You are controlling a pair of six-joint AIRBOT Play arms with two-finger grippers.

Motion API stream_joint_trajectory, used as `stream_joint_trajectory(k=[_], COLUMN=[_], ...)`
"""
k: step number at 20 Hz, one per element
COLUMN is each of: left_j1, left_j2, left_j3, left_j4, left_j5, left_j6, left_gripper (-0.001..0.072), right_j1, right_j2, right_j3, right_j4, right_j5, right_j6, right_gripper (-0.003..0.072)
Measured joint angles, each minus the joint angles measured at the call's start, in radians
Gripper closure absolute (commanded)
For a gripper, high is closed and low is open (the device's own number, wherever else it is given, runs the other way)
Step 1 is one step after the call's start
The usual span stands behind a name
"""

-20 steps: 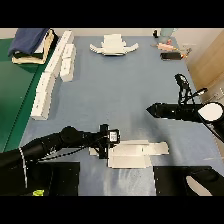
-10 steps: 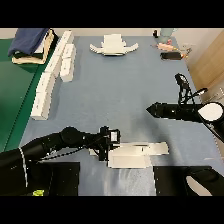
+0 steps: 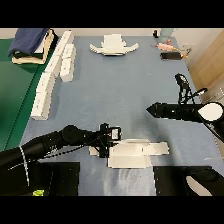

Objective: Fold the box.

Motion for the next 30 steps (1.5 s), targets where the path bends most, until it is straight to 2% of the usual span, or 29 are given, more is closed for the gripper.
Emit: stream_joint_trajectory(k=[3, 4, 8, 10, 13, 16, 20, 24, 25, 27, 28, 30], left_j1=[0.000, 0.000, 0.000, 0.000, 0.000, 0.000, 0.000, 0.000, 0.000, 0.000, 0.000, 0.000], left_j2=[0.000, 0.000, 0.000, 0.001, 0.001, 0.001, 0.001, 0.001, 0.001, 0.001, 0.001, 0.001], left_j3=[0.001, 0.001, 0.001, 0.001, 0.001, 0.001, 0.001, 0.001, 0.001, 0.001, 0.001, 0.001], left_j4=[-0.001, -0.002, -0.003, -0.004, -0.005, -0.005, -0.005, -0.005, -0.005, -0.005, -0.005, -0.005], left_j5=[0.001, 0.003, 0.003, 0.003, 0.003, 0.002, 0.002, 0.002, 0.002, 0.002, 0.001, 0.002], left_j6=[0.000, 0.000, -0.001, -0.001, -0.001, -0.001, -0.001, -0.001, -0.001, -0.001, -0.001, -0.001], left_gripper=[0.0695, 0.0695, 0.0695, 0.0695, 0.0695, 0.0695, 0.0695, 0.0694, 0.0694, 0.0695, 0.0695, 0.0694], right_j1=[0.000, 0.000, 0.000, 0.000, 0.000, 0.018, 0.121, 0.316, 0.368, 0.472, 0.523, 0.608], right_j2=[0.000, 0.000, 0.013, 0.043, 0.132, 0.234, 0.346, 0.439, 0.457, 0.475, 0.473, 0.439], right_j3=[0.000, 0.000, 0.003, 0.004, 0.006, 0.000, -0.044, -0.126, -0.142, -0.165, -0.172, -0.180], right_j4=[0.000, 0.000, -0.036, -0.114, -0.250, -0.290, -0.216, -0.132, -0.138, -0.149, -0.150, -0.154], right_j5=[0.002, 0.006, 0.076, 0.153, 0.330, 0.526, 0.710, 0.731, 0.711, 0.653, 0.611, 0.519], right_j6=[0.000, 0.000, 0.068, 0.184, 0.388, 0.481, 0.388, 0.182, 0.155, 0.119, 0.103, 0.068], right_gripper=[0.0548, 0.0671, 0.0683, 0.0683, 0.0683, 0.0683, 0.0683, 0.0683, 0.0672, 0.0423, 0.0385, 0.0385])
